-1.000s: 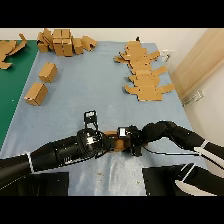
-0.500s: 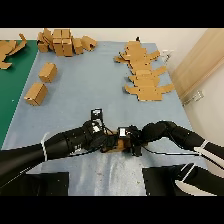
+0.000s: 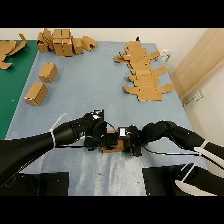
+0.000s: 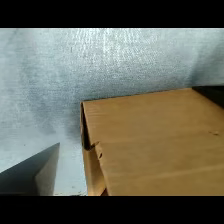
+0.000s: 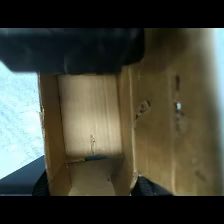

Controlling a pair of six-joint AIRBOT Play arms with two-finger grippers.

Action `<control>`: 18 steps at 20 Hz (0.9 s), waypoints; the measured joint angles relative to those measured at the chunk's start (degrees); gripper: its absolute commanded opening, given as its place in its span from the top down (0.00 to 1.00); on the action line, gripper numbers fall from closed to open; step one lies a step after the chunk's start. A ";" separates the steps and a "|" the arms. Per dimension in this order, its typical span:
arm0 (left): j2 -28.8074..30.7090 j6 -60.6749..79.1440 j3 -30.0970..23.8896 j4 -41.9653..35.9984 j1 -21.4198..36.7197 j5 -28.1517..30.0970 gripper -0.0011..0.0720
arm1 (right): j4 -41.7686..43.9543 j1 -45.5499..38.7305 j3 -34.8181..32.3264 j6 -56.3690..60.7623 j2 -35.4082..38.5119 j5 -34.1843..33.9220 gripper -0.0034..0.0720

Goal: Fold the box.

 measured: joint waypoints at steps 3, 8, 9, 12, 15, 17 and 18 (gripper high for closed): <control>-1.68 1.18 1.27 -0.68 0.31 -0.33 0.29 | 0.00 0.00 0.00 0.02 0.00 0.00 0.28; -2.80 1.68 2.05 -0.79 0.39 -0.55 0.29 | 0.00 0.00 0.00 0.02 0.00 0.00 0.28; -2.89 1.70 2.10 -0.74 0.39 -0.57 0.48 | 0.00 0.00 0.00 0.02 0.00 0.00 0.28; -3.04 1.55 2.16 -0.13 0.42 -1.84 0.97 | 0.00 0.00 0.00 0.07 0.00 -0.07 0.28; -3.04 1.64 2.21 -0.20 0.46 -1.38 0.97 | -0.04 0.00 -0.02 0.00 0.00 -0.35 0.28; -3.04 1.66 2.21 -0.24 0.42 -1.33 0.97 | -0.04 0.00 -0.02 -0.02 0.00 -0.33 0.28; -3.04 1.66 2.21 -0.33 0.42 -1.29 0.97 | -0.04 0.00 -0.02 0.00 0.00 -0.31 0.28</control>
